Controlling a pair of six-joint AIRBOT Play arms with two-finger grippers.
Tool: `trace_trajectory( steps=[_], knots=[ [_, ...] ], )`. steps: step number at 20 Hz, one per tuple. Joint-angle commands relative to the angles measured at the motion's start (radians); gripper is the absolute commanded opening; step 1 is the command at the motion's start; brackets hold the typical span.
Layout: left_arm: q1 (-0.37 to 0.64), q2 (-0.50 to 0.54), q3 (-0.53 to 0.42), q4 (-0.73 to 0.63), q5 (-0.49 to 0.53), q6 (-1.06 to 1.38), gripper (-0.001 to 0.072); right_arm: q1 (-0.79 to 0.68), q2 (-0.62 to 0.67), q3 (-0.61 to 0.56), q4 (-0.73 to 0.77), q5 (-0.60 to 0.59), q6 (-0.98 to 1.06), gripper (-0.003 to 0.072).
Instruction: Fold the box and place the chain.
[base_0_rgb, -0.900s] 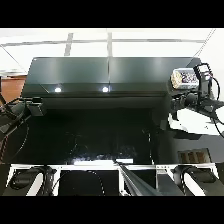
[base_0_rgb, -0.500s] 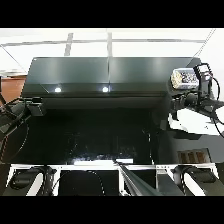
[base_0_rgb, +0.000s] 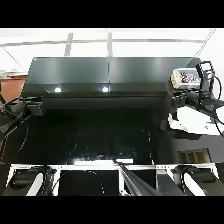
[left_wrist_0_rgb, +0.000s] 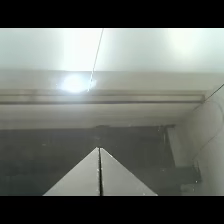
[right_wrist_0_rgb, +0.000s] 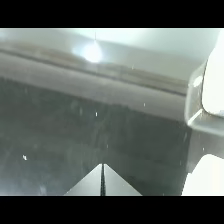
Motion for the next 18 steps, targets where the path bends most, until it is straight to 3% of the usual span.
trace_trajectory(
  steps=[1,2,3,4,5,6,9,11,13,15,18],
  knots=[
    [0.000,-0.002,-0.001,-0.014,0.082,-0.005,0.0026,0.001,-0.010,-0.001,0.050,-0.108,0.001,0.0017],
    [0.000,-0.009,-0.003,-0.028,0.137,-0.008,0.0026,0.001,-0.026,-0.001,0.055,-0.148,0.004,0.0063],
    [0.000,-0.028,-0.006,-0.079,0.194,-0.013,0.0026,0.000,-0.050,-0.001,0.054,-0.161,0.037,0.0523],
    [0.000,-0.058,-0.008,-0.132,0.233,-0.012,0.0134,-0.002,-0.085,0.000,0.039,-0.164,0.042,0.0720],
    [0.000,-0.097,-0.006,-0.162,0.231,-0.011,0.0627,-0.014,-0.130,0.000,0.023,-0.158,0.063,0.0720],
    [-0.003,-0.136,-0.006,-0.168,0.205,-0.010,0.0714,-0.035,-0.166,0.000,-0.014,-0.161,0.118,0.0720],
    [-0.012,-0.254,0.027,-0.120,-0.009,0.000,0.0714,-0.252,-0.244,0.076,-0.359,-0.130,0.454,0.0720],
    [-0.010,-0.320,0.076,0.007,-0.180,-0.056,0.0713,-0.474,-0.323,0.187,-0.489,-0.048,0.508,0.0720],
    [-0.010,-0.359,0.114,0.106,-0.285,-0.113,0.0714,-0.699,-0.427,0.319,-0.464,0.072,0.508,0.0720],
    [-0.010,-0.364,0.120,0.126,-0.294,-0.160,0.0714,-0.865,-0.539,0.432,-0.390,0.255,0.446,0.0720],
    [-0.010,-0.365,0.120,0.114,-0.270,-0.204,0.0714,-0.978,-0.696,0.508,-0.212,0.573,0.140,0.0720]
  ],
)
